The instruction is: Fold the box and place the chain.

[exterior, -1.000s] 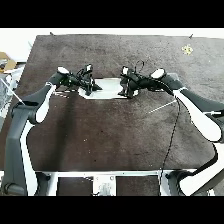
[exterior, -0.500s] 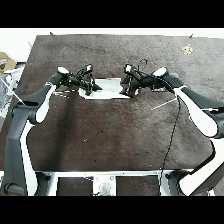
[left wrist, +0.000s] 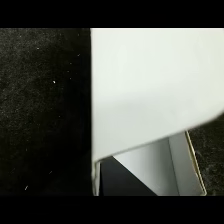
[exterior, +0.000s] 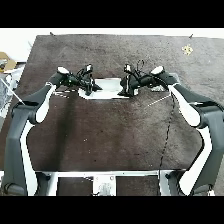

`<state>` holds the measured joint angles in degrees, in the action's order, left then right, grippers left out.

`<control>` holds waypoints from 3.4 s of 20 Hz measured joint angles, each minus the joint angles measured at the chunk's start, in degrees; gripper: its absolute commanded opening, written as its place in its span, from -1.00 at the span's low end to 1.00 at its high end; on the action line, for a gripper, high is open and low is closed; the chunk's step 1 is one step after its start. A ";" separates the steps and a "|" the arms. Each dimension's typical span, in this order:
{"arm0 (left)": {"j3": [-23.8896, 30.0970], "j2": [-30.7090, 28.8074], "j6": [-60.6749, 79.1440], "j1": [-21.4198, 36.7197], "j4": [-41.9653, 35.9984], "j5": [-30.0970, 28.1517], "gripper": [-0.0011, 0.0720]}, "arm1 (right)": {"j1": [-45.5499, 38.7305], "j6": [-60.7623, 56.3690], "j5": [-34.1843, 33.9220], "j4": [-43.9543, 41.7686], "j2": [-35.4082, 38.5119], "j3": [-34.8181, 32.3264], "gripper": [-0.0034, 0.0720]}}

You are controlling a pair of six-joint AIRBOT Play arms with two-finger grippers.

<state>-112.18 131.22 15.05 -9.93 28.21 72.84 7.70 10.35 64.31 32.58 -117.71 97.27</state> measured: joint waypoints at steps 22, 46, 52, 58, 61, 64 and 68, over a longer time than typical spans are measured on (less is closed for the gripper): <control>0.00 0.00 0.04 0.00 0.00 0.07 -0.94 | 0.74 5.62 4.70 -3.39 -7.65 5.22 0.61; 0.00 0.00 0.02 0.00 0.00 0.00 -0.94 | 0.74 4.87 4.92 -3.37 -9.33 6.32 0.26; 0.00 0.00 0.02 0.00 0.00 0.00 -0.94 | 0.74 4.70 4.68 -3.21 -9.35 6.32 0.26; 0.00 0.00 0.00 0.00 0.00 0.00 -0.94 | 0.74 4.68 4.50 -3.21 -9.35 6.32 0.26; 0.00 0.00 0.00 0.00 0.00 0.00 -0.94 | 0.76 4.68 4.48 -3.21 -9.35 6.32 0.26; 0.00 0.00 0.02 0.00 -0.02 0.00 -0.94 | 0.76 4.68 4.44 -3.21 -9.35 6.32 0.26; 0.00 0.00 0.00 0.00 -0.09 0.02 -0.94 | 0.76 4.66 4.39 -3.23 -9.35 6.32 0.26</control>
<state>-112.18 131.22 15.05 -9.93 28.12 72.86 8.47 15.00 68.71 29.34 -127.07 103.59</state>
